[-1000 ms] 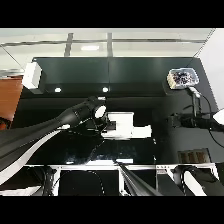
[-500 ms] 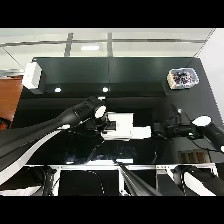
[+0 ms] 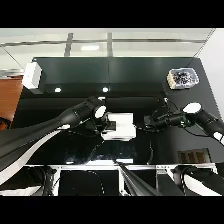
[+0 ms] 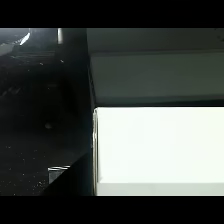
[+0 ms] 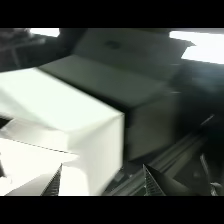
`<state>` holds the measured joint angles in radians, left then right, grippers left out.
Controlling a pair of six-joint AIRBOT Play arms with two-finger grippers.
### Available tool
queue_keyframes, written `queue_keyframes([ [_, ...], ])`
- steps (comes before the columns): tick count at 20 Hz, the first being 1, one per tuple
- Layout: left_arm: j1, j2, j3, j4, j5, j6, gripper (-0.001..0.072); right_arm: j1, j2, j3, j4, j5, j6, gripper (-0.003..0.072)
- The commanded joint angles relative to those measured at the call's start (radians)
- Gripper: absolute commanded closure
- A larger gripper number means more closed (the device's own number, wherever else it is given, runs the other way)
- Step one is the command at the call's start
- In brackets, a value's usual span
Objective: Fold the box and place the chain.
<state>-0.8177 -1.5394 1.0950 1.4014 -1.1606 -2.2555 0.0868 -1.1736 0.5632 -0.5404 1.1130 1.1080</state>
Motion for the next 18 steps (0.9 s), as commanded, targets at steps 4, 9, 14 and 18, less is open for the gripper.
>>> queue_keyframes([
  [4,0.001,0.001,0.000,0.000,0.000,0.000,0.0683,0.034,-0.004,0.039,0.009,0.092,-0.002,0.0123],
  [9,0.000,0.001,0.000,0.000,0.000,0.000,0.0683,0.135,-0.004,0.042,0.009,0.043,0.048,0.0220],
  [14,0.000,0.001,0.000,0.000,0.000,0.000,0.0683,0.220,-0.004,0.089,-0.095,-0.028,0.175,0.0221],
  [18,0.001,0.001,0.000,0.000,0.000,0.000,0.0683,0.311,-0.005,0.116,-0.208,-0.109,0.294,0.0222],
])
